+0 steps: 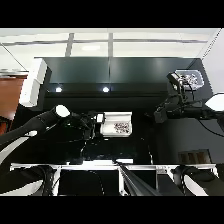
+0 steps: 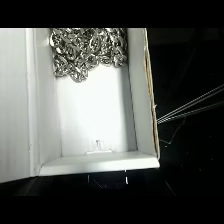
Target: Fold the box and place the chain.
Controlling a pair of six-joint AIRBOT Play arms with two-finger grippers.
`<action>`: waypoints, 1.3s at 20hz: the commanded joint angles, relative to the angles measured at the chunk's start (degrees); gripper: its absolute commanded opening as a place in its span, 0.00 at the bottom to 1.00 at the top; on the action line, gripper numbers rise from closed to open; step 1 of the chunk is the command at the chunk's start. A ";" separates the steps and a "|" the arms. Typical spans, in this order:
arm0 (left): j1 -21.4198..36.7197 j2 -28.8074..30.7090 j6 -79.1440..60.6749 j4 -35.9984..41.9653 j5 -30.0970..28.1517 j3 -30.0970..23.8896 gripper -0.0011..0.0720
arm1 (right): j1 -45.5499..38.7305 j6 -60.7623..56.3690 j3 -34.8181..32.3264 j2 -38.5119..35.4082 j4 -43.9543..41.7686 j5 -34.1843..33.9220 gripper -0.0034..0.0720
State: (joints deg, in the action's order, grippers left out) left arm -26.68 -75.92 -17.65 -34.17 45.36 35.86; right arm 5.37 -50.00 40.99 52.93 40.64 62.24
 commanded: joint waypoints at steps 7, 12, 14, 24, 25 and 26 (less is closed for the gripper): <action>-0.09 -0.02 0.09 0.44 -0.13 0.04 0.48 | 15.17 -9.31 3.41 11.43 -5.18 -27.82 0.79; -0.09 -0.02 0.09 0.44 -0.15 0.04 0.48 | 17.25 1.31 5.16 15.69 2.40 -12.98 0.79; -0.09 -0.02 0.09 0.44 -0.13 0.04 0.49 | 17.14 1.66 5.64 15.41 9.44 -9.75 0.79; -0.09 -0.02 0.09 0.50 0.35 0.02 0.49 | 17.27 19.45 6.93 13.97 7.34 0.87 0.79; -0.09 -0.02 0.09 0.52 0.33 0.02 0.49 | 17.27 19.43 7.06 13.35 7.28 1.05 0.85; -0.09 -0.02 0.09 0.57 0.35 0.02 0.49 | 17.27 19.41 7.10 12.70 7.26 1.16 0.99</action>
State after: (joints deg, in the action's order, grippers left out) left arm -26.74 -75.92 -17.50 -33.65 45.58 35.86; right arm 22.57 -32.49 47.88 66.87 48.51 62.28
